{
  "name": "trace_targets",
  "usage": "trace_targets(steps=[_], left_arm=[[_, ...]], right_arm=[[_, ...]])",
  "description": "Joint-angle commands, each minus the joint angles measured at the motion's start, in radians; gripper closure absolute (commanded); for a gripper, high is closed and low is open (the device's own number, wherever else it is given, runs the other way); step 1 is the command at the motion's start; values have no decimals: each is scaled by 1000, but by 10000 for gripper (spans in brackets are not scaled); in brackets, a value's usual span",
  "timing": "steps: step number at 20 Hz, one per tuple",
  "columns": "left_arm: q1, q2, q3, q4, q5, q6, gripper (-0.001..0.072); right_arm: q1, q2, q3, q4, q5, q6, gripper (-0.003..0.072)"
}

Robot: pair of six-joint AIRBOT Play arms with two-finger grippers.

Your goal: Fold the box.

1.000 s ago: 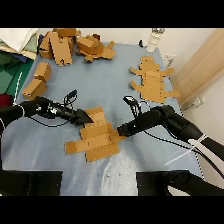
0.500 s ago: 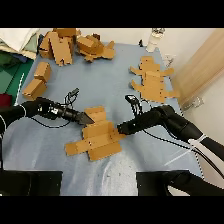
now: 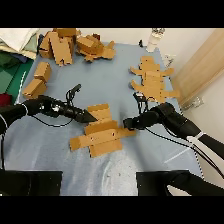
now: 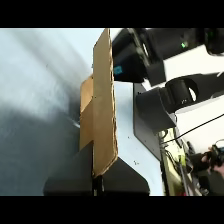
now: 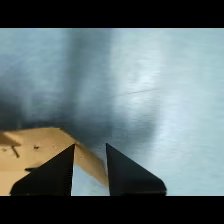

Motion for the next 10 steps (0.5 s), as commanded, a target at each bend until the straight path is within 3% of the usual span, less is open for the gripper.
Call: trace_targets(steps=[1,4,7,10], left_arm=[[-60,2,51,28,32,60,695],[-110,25,90,83,91,74,695],[-129,94,90,199,146,98,695],[-134,125,76,230,155,154,695]], right_arm=[[-43,-1,2,-94,6,150,379],[-46,-1,2,-98,5,169,379],[-46,-1,2,-111,6,198,379],[-46,-1,2,-153,5,233,379]])
